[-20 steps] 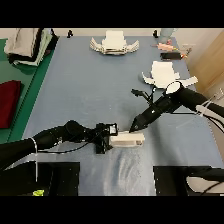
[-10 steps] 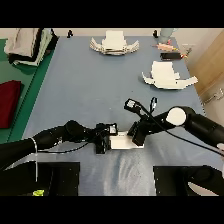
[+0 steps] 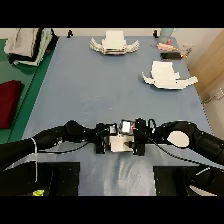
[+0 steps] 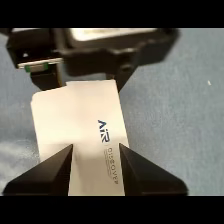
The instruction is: Fold the box.
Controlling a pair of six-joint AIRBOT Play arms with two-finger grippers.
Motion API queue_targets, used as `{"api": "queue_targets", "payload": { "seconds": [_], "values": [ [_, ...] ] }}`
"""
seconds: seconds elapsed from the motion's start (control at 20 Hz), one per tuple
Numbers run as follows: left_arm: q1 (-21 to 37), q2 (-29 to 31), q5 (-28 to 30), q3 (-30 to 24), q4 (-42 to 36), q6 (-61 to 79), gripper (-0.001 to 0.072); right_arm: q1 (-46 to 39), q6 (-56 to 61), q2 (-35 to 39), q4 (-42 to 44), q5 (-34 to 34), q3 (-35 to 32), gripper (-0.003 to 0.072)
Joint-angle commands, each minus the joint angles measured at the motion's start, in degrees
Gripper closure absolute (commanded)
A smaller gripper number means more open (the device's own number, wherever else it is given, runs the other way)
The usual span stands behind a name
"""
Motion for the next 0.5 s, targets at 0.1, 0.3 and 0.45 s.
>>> {"api": "queue_targets", "payload": {
  "seconds": [0.1, 0.3, 0.45],
  "values": [
    [0.0, 0.0, 0.0, 0.1, 0.0, 0.0, 0.0173, 1.1, -6.7, 0.2, -1.1, 1.7, -0.2, 0.0155],
    [0.0, 0.0, 0.0, 0.1, 0.0, 0.0, 0.0173, 1.1, -7.7, -0.3, -6.1, -0.7, -0.2, 0.0155],
    [0.0, 0.0, 0.0, 0.0, 0.0, 0.0, 0.0173, 1.1, -7.7, -1.2, -8.2, -1.2, -0.2, 0.0155]
  ]
}}
